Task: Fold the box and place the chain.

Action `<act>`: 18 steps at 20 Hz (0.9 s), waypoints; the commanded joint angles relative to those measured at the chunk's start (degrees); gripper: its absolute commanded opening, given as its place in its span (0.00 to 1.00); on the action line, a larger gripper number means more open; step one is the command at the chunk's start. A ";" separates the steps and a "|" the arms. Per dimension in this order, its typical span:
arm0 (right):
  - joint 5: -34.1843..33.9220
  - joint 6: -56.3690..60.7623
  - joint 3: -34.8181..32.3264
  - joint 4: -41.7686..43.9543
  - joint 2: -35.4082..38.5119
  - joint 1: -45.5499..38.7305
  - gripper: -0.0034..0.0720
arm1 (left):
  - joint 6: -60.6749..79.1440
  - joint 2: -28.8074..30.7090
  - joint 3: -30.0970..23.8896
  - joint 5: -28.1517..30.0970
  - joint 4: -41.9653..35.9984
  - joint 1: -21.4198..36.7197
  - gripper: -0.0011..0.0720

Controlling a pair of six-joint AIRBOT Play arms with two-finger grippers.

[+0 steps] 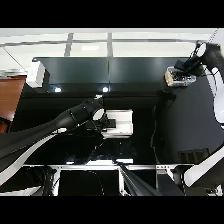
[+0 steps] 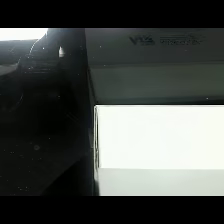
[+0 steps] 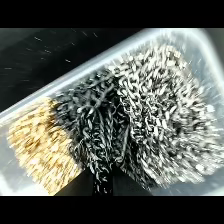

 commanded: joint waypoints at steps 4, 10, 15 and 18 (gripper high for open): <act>2.45 -10.32 2.16 0.96 16.31 0.15 0.06 | 0.00 0.00 0.04 0.00 0.02 0.04 0.04; 1.88 -14.21 1.97 11.10 36.37 3.61 0.06 | 0.00 0.00 0.04 0.00 0.02 0.04 0.04; 1.05 -16.81 1.99 17.09 48.17 6.60 0.06 | 0.00 0.00 0.04 0.20 0.04 0.04 0.04; 5.62 -18.10 1.99 25.09 52.13 6.64 0.06 | 0.00 0.00 0.04 0.17 0.02 0.04 0.04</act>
